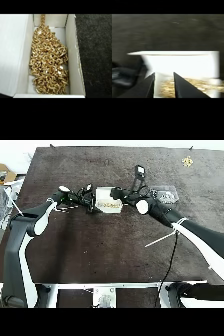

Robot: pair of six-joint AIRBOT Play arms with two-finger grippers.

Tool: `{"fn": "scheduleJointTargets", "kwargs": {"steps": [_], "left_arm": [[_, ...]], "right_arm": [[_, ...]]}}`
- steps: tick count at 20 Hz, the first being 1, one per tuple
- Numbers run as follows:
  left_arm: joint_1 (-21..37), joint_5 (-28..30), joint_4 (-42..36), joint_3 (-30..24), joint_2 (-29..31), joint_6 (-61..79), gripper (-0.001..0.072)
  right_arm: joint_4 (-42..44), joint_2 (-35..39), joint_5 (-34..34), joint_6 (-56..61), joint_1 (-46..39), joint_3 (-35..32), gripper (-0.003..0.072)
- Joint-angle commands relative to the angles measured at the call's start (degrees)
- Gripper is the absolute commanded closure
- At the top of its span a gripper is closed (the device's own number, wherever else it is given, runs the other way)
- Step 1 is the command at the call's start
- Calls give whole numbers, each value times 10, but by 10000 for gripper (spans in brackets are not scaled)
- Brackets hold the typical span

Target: Fold the box and place the chain.

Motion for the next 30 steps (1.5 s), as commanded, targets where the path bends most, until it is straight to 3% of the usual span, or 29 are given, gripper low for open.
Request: {"fn": "scheduleJointTargets", "kwargs": {"steps": [1, 9, 13, 20, 22, 24, 30], "left_arm": [[1, 0, 0, 0, 0, 0, 235], [1, 0, 0, 0, 0, 0, 235], [1, 0, 0, 0, 0, 0, 235], [1, 0, 0, 0, 0, 0, 235], [1, 0, 0, 0, 0, 0, 235], [1, 0, 0, 0, 0, 0, 235], [1, 0, 0, 0, 0, 0, 235]], "right_arm": [[-29, 2, 110, -1, -80, -2, 406], [37, -23, 94, 0, -237, -67, 407], [80, -55, 34, 0, -220, -54, 407], [106, -136, 21, 1, -210, 3, 413], [107, -141, 17, 0, -210, 3, 496], [105, -136, 12, -2, -210, 3, 693], [102, 0, 22, -74, -159, 3, 691]]}}
